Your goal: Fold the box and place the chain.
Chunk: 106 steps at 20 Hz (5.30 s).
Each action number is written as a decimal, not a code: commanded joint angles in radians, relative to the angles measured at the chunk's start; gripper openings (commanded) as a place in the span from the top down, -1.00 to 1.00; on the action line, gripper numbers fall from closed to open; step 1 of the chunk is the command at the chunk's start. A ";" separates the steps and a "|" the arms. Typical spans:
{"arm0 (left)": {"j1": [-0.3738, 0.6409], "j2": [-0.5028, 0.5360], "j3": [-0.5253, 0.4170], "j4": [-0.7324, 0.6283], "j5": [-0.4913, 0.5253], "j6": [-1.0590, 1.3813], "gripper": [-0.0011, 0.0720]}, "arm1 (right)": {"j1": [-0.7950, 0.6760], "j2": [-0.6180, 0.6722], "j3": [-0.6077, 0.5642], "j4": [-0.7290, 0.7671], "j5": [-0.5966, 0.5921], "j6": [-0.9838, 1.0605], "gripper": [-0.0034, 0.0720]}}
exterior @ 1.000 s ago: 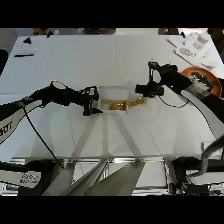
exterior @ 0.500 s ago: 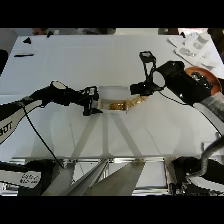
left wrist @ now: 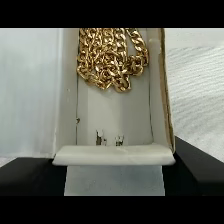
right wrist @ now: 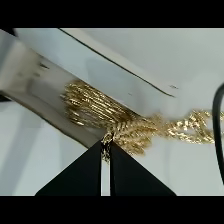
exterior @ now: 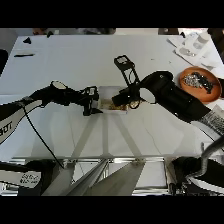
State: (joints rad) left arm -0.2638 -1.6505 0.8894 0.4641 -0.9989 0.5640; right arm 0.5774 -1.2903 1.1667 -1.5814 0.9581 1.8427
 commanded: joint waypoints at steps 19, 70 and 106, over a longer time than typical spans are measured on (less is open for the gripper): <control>0.000 0.001 0.000 0.000 0.000 0.000 0.02 | -0.343 0.039 -0.002 0.281 0.138 -0.884 -0.18; 0.000 0.001 0.000 0.000 0.000 0.000 0.02 | -0.178 0.013 -0.138 0.609 -0.174 -1.394 -0.05; 0.000 0.001 0.000 0.000 0.000 0.000 0.02 | -0.372 -0.276 -0.204 0.426 -0.109 -1.470 0.87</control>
State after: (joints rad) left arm -0.2638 -1.6505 0.8894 0.4641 -0.9989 0.5636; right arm 0.2024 -1.5562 0.9649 -1.1515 0.8219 0.3527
